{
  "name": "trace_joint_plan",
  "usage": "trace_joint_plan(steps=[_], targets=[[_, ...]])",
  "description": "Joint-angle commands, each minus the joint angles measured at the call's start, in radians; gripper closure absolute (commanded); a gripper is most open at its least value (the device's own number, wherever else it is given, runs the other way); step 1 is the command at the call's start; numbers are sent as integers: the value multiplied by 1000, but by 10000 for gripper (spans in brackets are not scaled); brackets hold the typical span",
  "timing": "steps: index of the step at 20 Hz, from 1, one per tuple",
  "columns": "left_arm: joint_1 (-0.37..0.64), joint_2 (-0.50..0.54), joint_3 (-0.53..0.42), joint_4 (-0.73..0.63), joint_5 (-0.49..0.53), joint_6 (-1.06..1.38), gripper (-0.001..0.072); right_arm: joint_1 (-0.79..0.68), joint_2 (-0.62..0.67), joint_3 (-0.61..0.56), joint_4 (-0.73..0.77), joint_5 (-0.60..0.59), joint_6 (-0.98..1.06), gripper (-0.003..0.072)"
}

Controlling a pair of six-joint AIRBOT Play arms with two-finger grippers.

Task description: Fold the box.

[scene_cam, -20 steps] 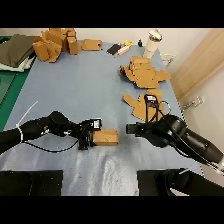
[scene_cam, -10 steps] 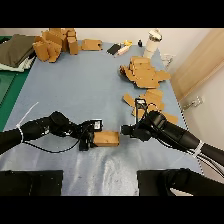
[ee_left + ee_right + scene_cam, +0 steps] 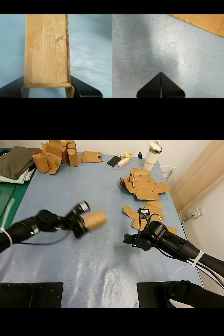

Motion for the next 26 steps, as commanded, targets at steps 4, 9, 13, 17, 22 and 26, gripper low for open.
trace_joint_plan(steps=[4, 9, 13, 17, 22, 26], targets=[[436, -129, 192, 85, 137, -251, 256, -6, -1, 1, -10, 8, 3, 683], [613, -404, 496, 107, 37, -411, 257, -5, -1, 1, -8, 7, 3, 683], [620, -591, 724, 192, 14, -538, 256, -5, -1, 1, 14, 8, 3, 683], [616, -717, 879, 328, 8, -734, 256, -5, -1, 1, 17, 8, 3, 683], [616, -763, 935, 393, -19, -769, 255, -5, -1, 1, 21, 20, 3, 683], [616, -762, 957, 393, -103, -768, 10, -5, -1, 1, 21, 59, 3, 683]])
